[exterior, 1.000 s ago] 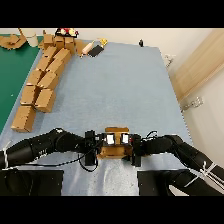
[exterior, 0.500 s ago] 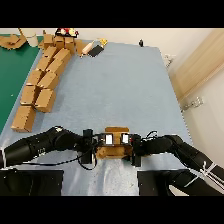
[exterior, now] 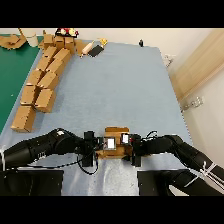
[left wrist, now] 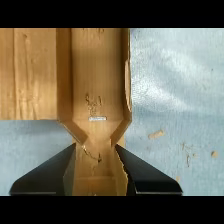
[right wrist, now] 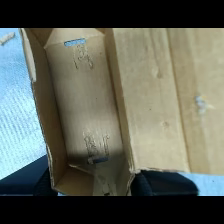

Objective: Fold the box.

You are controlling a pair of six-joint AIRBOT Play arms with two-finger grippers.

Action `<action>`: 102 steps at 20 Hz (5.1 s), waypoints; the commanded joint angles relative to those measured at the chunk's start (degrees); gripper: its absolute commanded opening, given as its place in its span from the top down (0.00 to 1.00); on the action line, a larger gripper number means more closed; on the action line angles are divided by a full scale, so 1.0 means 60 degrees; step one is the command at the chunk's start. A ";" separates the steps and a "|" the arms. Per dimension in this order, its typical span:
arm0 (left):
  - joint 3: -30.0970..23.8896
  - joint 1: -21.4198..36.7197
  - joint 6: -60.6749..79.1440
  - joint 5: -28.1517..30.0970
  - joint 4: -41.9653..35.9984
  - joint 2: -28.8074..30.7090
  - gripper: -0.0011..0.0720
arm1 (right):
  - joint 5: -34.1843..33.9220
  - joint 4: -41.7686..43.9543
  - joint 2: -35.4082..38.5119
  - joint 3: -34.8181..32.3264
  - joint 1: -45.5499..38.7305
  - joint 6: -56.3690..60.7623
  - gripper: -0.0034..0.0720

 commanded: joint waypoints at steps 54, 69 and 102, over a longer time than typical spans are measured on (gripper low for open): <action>0.0382 -0.0466 -0.4987 -0.1115 0.0933 0.2262 0.97 | 0.0000 0.0004 -0.0007 0.0007 -0.0004 0.0000 0.40; -0.1461 0.1923 -1.3879 -0.1654 0.1253 0.2470 0.97 | -0.0004 0.0007 -0.0007 0.0011 -0.0004 0.0000 0.40; -0.1421 0.0262 -1.1938 0.0827 -0.2284 0.1421 0.97 | -0.0007 0.0015 -0.0007 0.0011 -0.0004 0.0000 0.40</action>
